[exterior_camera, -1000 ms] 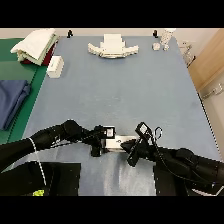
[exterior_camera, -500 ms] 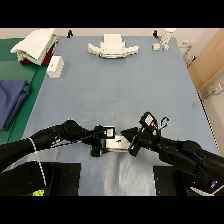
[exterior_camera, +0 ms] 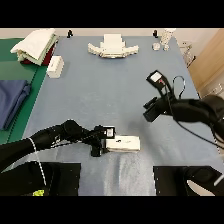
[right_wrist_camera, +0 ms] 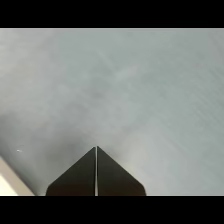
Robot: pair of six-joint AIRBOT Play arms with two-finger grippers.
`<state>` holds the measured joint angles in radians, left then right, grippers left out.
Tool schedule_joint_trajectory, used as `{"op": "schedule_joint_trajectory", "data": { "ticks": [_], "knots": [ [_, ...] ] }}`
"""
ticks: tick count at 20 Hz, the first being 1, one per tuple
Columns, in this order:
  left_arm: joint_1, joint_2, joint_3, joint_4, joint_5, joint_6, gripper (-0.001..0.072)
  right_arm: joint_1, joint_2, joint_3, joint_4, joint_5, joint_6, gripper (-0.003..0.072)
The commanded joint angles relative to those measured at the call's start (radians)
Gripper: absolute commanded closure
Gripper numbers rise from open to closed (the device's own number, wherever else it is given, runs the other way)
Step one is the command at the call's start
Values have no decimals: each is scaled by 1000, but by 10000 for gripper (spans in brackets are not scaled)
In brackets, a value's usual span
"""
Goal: Fold the box.
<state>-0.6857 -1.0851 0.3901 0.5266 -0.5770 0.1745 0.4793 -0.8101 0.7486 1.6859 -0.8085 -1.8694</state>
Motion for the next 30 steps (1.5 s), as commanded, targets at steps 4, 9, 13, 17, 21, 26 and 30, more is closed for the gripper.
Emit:
{"op": "schedule_joint_trajectory", "data": {
  "ticks": [4,9,13,17,21,26,30],
  "knots": [
    [0,0,0,0,0,0,236,-259,-250,188,164,-256,-169,683],
    [0,0,0,0,0,0,236,-289,-396,189,263,-268,-315,683],
    [0,0,0,0,0,0,237,-289,-408,189,258,-247,-264,670],
    [0,0,0,0,1,0,237,-289,-409,189,257,-248,-240,670],
    [1,3,1,0,0,-14,237,-289,-409,189,256,-248,-240,670],
    [60,123,5,49,-3,-285,237,-289,-409,189,256,-248,-240,670],
    [269,265,9,309,-62,-675,237,-289,-409,189,256,-248,-240,670]
  ]
}}
